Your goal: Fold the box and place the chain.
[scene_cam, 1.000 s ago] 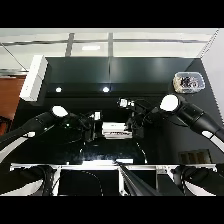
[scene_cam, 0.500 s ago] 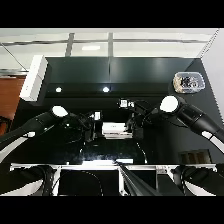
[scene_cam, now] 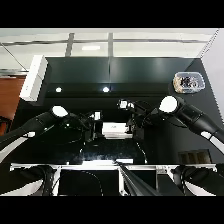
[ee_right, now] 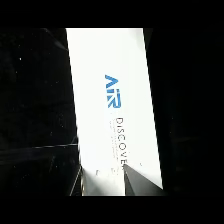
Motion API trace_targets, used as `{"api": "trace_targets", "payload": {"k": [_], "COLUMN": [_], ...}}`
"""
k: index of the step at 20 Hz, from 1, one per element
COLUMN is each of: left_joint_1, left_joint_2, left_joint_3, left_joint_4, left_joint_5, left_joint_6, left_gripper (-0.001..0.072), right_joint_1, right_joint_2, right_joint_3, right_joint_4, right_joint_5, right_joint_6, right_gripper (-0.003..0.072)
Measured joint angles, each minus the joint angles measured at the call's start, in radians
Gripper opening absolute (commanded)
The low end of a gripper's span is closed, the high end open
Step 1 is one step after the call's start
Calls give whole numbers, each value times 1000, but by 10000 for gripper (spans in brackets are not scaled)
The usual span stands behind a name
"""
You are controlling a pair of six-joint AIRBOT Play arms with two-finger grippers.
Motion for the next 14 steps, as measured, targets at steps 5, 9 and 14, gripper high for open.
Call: {"api": "trace_targets", "payload": {"k": [5, 9, 14], "left_joint_1": [0, 0, 0], "left_joint_2": [0, 0, 0], "left_joint_3": [0, 0, 0], "left_joint_4": [0, 0, 1], "left_joint_5": [0, 0, 0], "left_joint_6": [0, 2, 1], "left_gripper": [443, 442, 442], "right_joint_1": [1, 1, 20], "right_joint_2": [0, 0, -10], "right_joint_3": [-6, -20, -25], "right_joint_4": [6, 8, 2], "right_joint_5": [-7, -23, -40], "right_joint_6": [-2, -1, 12], "right_gripper": [323, 323, 323]}}
